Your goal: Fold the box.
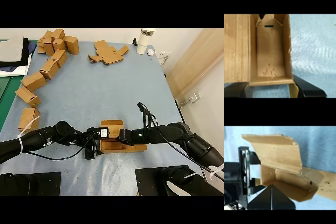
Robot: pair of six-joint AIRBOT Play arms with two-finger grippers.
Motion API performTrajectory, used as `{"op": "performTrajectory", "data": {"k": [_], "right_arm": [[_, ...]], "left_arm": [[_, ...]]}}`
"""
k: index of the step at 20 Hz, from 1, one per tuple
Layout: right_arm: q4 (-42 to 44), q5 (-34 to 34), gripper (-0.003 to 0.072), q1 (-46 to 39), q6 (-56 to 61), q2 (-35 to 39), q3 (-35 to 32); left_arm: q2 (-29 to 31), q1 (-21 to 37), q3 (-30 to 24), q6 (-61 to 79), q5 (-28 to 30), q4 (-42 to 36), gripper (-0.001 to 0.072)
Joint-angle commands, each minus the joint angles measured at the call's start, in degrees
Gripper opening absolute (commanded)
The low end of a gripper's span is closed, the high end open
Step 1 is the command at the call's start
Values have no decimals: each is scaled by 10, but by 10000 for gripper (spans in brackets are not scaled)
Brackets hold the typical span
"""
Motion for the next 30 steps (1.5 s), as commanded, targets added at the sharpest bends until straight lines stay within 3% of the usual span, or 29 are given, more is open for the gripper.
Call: {"op": "performTrajectory", "data": {"k": [1,10,17,21,30], "right_arm": [[2,14,13,1,1,0,0],[2,41,4,0,-16,-5,6],[1,49,3,1,-132,-178,87],[-1,30,3,1,-166,-254,95],[-5,21,4,1,-209,-274,96]], "left_arm": [[-1,0,-1,-2,-2,3,477],[-7,0,-1,-2,-5,15,477],[-7,0,-1,-2,-5,16,477],[-7,0,-1,-2,-5,15,477],[-7,0,-1,-2,-4,15,477]]}}
